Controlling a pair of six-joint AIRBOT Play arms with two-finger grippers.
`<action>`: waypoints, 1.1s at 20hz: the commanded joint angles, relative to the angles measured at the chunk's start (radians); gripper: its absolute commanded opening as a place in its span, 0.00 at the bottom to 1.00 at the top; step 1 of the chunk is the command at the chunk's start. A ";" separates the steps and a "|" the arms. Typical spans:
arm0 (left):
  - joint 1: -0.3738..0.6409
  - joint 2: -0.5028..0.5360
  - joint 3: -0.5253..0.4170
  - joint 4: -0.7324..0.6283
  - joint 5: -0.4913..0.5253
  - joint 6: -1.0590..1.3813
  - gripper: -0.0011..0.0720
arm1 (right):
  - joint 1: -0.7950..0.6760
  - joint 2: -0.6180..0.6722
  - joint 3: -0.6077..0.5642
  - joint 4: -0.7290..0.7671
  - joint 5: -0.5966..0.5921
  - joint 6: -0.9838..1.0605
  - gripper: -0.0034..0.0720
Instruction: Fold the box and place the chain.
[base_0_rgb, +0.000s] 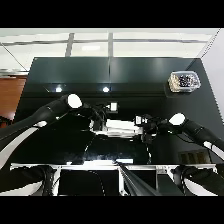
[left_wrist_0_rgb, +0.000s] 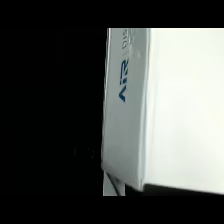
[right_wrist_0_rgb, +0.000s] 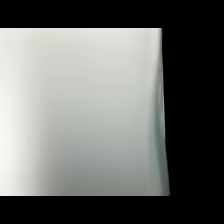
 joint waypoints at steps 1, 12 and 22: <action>0.018 0.092 0.000 0.163 -0.108 -0.180 0.51 | 0.000 0.000 0.000 -0.006 0.010 -0.005 0.69; -0.071 0.225 -0.148 -0.019 -0.328 -0.592 0.05 | 0.000 0.000 0.000 -0.013 0.021 -0.012 0.30; -0.061 0.213 -0.242 -0.631 0.343 -0.225 0.05 | 0.000 0.000 0.000 -0.013 0.021 -0.012 0.30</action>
